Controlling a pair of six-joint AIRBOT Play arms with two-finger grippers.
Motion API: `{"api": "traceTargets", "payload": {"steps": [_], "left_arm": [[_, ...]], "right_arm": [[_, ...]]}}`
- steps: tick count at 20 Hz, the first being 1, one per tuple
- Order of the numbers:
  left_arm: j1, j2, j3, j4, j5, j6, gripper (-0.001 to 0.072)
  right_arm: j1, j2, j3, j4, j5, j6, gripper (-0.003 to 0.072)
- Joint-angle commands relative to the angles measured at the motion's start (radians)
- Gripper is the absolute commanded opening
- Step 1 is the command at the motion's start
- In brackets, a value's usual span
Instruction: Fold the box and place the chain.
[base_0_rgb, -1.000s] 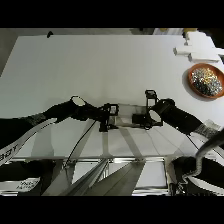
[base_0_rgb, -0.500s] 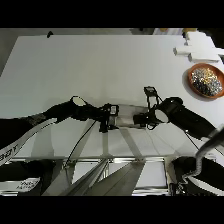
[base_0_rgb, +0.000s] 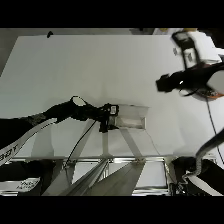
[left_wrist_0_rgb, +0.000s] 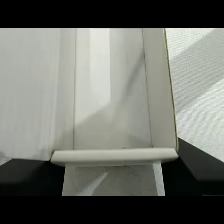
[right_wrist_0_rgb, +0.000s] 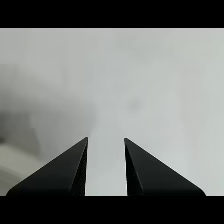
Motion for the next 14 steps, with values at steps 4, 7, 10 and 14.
{"api": "traceTargets", "payload": {"steps": [4, 7, 10, 14], "left_arm": [[0.001, 0.000, 0.000, 0.001, 0.000, 0.000, 0.0208], [0.001, 0.000, 0.000, 0.001, 0.000, 0.000, 0.0208], [0.001, 0.000, 0.000, 0.001, 0.000, 0.000, 0.0208], [0.000, 0.000, 0.000, 0.001, 0.000, 0.000, 0.0208]], "right_arm": [[-0.452, -0.184, 0.058, 0.010, -0.121, -0.159, 0.0227], [-0.594, -0.322, 0.058, 0.010, -0.150, -0.159, 0.0227], [-0.702, -0.426, 0.058, 0.009, -0.209, -0.159, 0.0226], [-0.813, -0.496, 0.058, 0.012, -0.277, -0.156, 0.0216]]}}
